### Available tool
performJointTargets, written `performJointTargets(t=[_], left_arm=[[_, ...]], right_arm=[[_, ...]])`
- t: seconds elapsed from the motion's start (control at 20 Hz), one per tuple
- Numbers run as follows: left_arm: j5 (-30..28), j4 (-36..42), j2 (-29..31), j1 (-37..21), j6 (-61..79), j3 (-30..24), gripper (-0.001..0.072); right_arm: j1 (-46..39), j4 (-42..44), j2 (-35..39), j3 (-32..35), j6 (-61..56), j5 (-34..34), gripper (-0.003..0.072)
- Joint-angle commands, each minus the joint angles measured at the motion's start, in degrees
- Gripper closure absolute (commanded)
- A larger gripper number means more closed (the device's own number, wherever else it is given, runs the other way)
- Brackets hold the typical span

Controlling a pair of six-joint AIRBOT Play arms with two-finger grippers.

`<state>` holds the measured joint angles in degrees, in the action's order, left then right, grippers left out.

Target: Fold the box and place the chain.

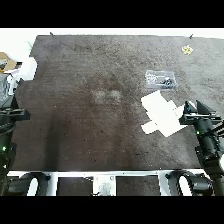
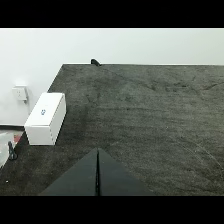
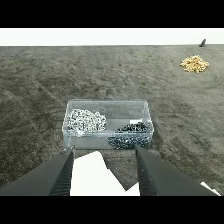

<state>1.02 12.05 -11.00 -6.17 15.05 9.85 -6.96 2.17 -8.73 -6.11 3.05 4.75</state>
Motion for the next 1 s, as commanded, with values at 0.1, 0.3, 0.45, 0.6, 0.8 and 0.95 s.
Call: performJointTargets(t=[0.1,0.3,0.45,0.6,0.8,0.95], left_arm=[[0.0,0.0,0.0,0.0,0.0,0.0,0.0699],[0.0,0.0,0.0,0.0,0.0,0.0,0.0699],[0.0,0.0,0.0,0.0,0.0,0.0,0.0699],[0.0,0.0,0.0,0.0,0.0,0.0,0.0698],[0.0,0.0,0.0,0.0,0.0,0.0,0.0699],[0.0,0.0,0.0,0.0,0.0,0.0,0.0699]], right_arm=[[0.0,0.0,0.0,-0.1,0.0,0.0,0.0260],[0.0,-4.4,-0.7,-4.3,0.0,0.0,0.0260],[0.0,-4.9,-8.7,-11.7,-0.3,0.1,0.0260],[-0.2,-5.0,-22.4,-21.2,-0.3,1.8,0.0260],[-9.9,-14.7,-43.0,-35.6,-14.6,23.5,0.0261],[-20.7,-33.7,-57.8,-49.7,-27.8,48.1,0.0269]])
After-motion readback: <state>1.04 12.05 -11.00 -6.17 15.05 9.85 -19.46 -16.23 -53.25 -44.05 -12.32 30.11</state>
